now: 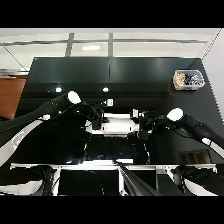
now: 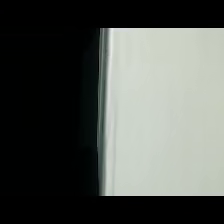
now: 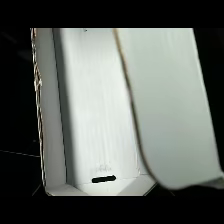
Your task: Fold the box and place the chain.
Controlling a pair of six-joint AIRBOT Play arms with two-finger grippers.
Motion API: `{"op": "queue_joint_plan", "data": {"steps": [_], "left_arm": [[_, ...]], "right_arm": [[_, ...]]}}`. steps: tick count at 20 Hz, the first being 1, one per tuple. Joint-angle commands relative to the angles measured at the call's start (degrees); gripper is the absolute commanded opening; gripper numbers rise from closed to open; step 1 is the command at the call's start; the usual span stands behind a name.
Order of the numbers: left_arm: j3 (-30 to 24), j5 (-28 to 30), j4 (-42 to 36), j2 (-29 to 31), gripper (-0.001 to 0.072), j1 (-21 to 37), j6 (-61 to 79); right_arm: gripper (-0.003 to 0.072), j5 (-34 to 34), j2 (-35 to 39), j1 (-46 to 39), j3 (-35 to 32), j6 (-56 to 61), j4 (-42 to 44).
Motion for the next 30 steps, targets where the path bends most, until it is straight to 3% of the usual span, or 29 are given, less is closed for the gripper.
{"op": "queue_joint_plan", "data": {"steps": [1, 16, 30], "left_arm": [[0.1, 0.1, 0.0, 0.0, 0.0025, 0.0, 0.0], [0.1, 0.1, 0.0, 0.0, 0.0025, 0.0, 0.0], [0.1, 0.1, 0.0, 0.0, 0.0025, 0.0, 0.0]], "right_arm": [[0.0662, -1.1, -0.2, 0.0, 0.0, -1.9, -1.4], [0.0662, -5.4, -3.8, 2.6, 0.0, -5.5, -1.1], [0.0661, -3.6, -4.0, 0.8, 0.0, -5.0, -1.5]]}}
